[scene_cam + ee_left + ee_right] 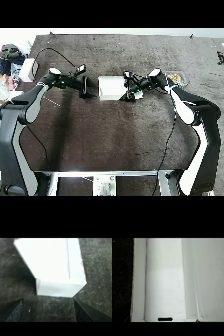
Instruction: Fold the box and place the chain.
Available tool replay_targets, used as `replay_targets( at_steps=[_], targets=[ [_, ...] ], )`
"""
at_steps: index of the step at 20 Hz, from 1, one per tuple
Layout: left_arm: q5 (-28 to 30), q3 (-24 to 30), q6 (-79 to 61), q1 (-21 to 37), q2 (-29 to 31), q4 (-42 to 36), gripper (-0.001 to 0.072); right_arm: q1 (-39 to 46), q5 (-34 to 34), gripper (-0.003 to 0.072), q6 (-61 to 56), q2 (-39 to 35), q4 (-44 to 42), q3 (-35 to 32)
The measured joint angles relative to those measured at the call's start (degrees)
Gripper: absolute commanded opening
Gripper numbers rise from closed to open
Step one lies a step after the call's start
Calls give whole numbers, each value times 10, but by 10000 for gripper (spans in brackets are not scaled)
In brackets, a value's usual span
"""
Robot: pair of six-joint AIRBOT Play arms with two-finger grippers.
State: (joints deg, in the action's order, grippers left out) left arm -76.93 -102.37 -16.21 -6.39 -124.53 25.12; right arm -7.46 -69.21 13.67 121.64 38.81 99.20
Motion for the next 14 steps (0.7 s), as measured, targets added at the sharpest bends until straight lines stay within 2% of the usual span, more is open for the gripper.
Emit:
replay_targets(
  at_steps=[14],
  targets=[
    [-1,1,-19,-16,-6,-6,720,0,0,346,1,0,0,0]
  ],
)
